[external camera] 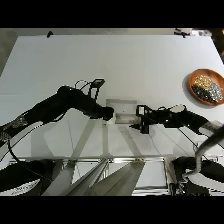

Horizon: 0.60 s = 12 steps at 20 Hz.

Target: Fold the box and place the chain.

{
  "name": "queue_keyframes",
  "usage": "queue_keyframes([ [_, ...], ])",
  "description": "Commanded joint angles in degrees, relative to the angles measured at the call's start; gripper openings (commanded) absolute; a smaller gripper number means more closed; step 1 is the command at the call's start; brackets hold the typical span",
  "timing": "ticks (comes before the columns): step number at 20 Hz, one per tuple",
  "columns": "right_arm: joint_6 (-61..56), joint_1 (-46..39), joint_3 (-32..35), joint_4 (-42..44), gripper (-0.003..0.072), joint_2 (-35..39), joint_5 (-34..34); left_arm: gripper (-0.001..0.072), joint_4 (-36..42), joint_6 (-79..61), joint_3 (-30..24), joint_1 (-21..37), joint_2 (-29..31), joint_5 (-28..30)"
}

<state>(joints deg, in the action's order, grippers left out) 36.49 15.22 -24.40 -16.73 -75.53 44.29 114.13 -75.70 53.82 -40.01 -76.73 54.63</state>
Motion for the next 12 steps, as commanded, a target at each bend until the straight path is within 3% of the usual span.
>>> queue_keyframes([
  [1,-0.02,0.0,0.0,0.02,0.0342,0.04,0.02,0.0434,-2.16,2.32,0.98,-0.15,-0.46,1.73],
  [4,-0.02,0.0,0.0,0.02,0.0342,0.04,0.02,0.0437,-2.16,2.51,1.18,-0.2,-1.68,3.89],
  [12,-0.02,0.0,0.0,0.02,0.0342,0.04,0.02,0.0465,-0.57,2.67,1.2,-0.57,-2.12,3.06],
])
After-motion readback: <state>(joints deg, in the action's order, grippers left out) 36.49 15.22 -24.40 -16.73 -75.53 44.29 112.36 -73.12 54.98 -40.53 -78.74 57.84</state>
